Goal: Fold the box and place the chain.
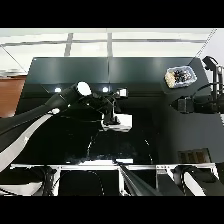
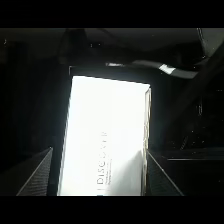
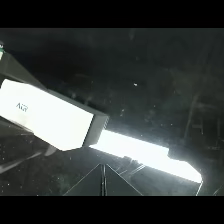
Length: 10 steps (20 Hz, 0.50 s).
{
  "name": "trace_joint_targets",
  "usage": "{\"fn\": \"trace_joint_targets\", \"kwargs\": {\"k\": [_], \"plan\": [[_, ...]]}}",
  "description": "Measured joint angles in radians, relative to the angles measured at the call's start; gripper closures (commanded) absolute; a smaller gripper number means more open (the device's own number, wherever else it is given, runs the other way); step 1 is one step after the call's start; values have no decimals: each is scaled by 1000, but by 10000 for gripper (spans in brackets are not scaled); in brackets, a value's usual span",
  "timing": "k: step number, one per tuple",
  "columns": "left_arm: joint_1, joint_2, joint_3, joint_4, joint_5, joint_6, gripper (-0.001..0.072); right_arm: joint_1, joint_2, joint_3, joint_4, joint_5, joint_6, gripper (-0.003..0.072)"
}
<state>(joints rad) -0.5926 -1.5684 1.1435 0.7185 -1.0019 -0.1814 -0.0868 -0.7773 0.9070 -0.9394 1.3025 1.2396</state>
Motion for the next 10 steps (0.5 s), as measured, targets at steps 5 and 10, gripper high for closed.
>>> {"fn": "trace_joint_targets", "kwargs": {"k": [5,10], "plan": [[-1,-4,1,15,-7,-23,-3,0,0,0,-3,-22,-7,670],[-1,-4,2,32,-50,-34,-3,0,0,0,-3,-29,-8,670]]}}
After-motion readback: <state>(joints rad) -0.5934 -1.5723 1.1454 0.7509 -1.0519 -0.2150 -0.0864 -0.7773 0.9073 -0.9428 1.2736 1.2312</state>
